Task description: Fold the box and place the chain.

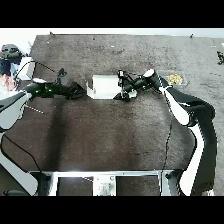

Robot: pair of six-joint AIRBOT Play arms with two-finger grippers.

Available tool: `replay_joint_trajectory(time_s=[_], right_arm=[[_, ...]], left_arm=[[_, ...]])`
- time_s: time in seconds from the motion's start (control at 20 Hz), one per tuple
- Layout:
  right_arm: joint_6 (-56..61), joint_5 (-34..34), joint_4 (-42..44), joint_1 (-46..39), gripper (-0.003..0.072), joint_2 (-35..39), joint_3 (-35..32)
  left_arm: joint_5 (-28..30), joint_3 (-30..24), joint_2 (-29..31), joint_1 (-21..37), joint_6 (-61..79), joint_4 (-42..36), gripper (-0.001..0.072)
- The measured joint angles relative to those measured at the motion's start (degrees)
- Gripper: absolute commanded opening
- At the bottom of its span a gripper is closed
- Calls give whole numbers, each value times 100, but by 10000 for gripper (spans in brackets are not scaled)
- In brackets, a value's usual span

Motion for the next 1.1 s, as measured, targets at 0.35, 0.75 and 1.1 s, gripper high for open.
replay_joint_trajectory(time_s=[0.35,0.75,1.1], right_arm=[[2,0,0,0,465,0,0],[2,0,0,0,465,0,0],[0,0,-2,0,465,0,0]], left_arm=[[-72,61,181,-144,-70,-114,419],[243,568,291,-564,-872,756,417],[332,651,297,-737,-1178,927,417]])
